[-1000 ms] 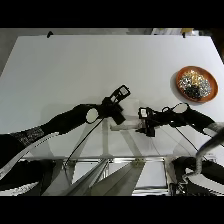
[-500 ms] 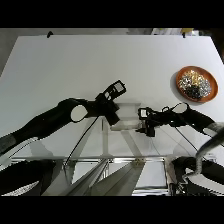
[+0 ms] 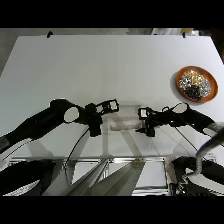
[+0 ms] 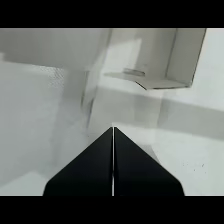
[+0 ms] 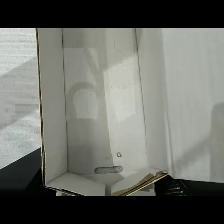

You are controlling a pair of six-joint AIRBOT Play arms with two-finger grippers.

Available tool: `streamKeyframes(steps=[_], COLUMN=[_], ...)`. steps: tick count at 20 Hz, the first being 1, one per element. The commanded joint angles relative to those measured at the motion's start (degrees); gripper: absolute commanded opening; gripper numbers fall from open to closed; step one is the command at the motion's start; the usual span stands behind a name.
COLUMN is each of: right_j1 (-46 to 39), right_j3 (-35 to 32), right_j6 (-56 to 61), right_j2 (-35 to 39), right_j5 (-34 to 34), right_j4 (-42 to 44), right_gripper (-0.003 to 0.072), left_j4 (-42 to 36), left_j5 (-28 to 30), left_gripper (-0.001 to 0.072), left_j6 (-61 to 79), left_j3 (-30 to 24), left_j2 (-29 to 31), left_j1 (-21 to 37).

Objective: Fold the box and place the chain.

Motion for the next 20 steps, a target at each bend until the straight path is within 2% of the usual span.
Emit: streamKeyframes(steps=[1, 2, 4, 5, 7, 8, 17, 19, 20], right_j1=[0.0, 0.0, 0.0, 0.0, 0.0, 0.0, 0.0, 0.0, 0.0], right_j3=[0.0, 0.0, 0.0, 0.0, 0.0, 0.0, 0.0, 0.0, 0.0], right_j6=[0.0, 0.0, 0.0, 0.0, 0.0, 0.0, 0.0, 0.0, 0.0], right_j2=[0.0, 0.0, 0.0, 0.0, 0.0, 0.0, 0.0, 0.0, 0.0], right_j5=[0.0, 0.0, 0.0, 0.0, 0.0, 0.0, 0.0, 0.0, 0.0], right_j4=[0.0, 0.0, 0.0, 0.0, 0.0, 0.0, 0.0, 0.0, 0.0], right_gripper=[0.0408, 0.0408, 0.0408, 0.0408, 0.0408, 0.0408, 0.0408, 0.0408, 0.0408], left_j4=[-3.0, -3.0, -3.0, -3.0, -3.5, -3.6, -6.4, -8.0, -8.0], left_j5=[-0.6, 0.0, 1.5, 2.9, 5.3, 5.9, 8.2, 7.6, 7.1], left_gripper=[0.0008, 0.0033, 0.0227, 0.0297, 0.0304, 0.0343, 0.0350, 0.0316, 0.0264], left_j6=[9.4, 9.7, 11.4, 13.0, 16.8, 18.9, 24.1, 24.2, 24.3], left_j3=[-1.1, -1.1, -1.1, -1.1, -1.1, -1.1, -1.1, -1.1, -1.1], left_j2=[-3.1, -4.1, -5.4, -5.5, -5.2, -5.0, -4.8, -4.9, -5.0], left_j1=[1.3, 1.7, 2.0, 2.1, 2.1, 2.1, 1.7, 0.5, -0.3])
